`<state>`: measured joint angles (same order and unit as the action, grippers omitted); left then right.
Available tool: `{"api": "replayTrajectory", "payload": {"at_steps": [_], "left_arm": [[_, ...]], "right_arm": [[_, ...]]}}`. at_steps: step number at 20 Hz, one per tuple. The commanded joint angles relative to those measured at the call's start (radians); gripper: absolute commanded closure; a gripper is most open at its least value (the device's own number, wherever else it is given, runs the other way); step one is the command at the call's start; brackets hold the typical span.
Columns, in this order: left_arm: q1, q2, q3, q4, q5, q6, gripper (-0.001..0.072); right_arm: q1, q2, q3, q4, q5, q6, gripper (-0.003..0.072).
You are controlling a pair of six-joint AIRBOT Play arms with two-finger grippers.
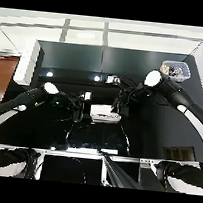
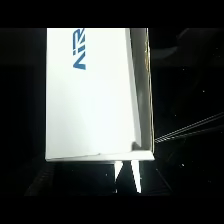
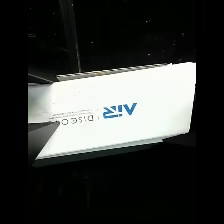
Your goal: Fold the box and place the chain.
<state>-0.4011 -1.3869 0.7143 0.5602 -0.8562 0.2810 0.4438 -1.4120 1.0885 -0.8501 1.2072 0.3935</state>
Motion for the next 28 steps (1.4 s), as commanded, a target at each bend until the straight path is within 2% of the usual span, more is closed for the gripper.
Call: {"api": "replayTrajectory", "payload": {"at_steps": [1, 7, 8, 11, 12, 13, 28], "left_arm": [[0.0, -0.001, 0.0, 0.0, 0.0, 0.0, 0.0341], [0.0, -0.001, 0.0, 0.0, 0.0, 0.0, 0.0341], [0.0, -0.001, 0.0, 0.0, 0.0, 0.0, 0.0341], [0.0, -0.001, 0.0, 0.0, 0.0, 0.0, 0.0341], [0.0, -0.001, 0.0, 0.0, 0.0, 0.0, 0.0341], [0.0, -0.001, 0.0, 0.0, 0.0, 0.0, 0.034], [0.0, -0.001, 0.0, 0.0, 0.0, 0.0, 0.034]], "right_arm": [[0.022, -0.001, 0.0, -0.001, -0.006, 0.007, 0.0451], [0.036, 0.0, 0.0, -0.044, 0.005, 0.023, 0.0445], [0.036, 0.0, 0.0, -0.044, 0.005, 0.023, 0.0396], [0.036, 0.0, 0.0, -0.044, 0.005, 0.023, 0.0396], [0.036, 0.0, 0.0, -0.044, 0.006, 0.023, 0.0347], [0.036, 0.0, 0.0, -0.044, 0.01, 0.026, 0.0337], [0.039, -0.002, -0.001, -0.095, 0.014, 0.075, 0.034]]}}
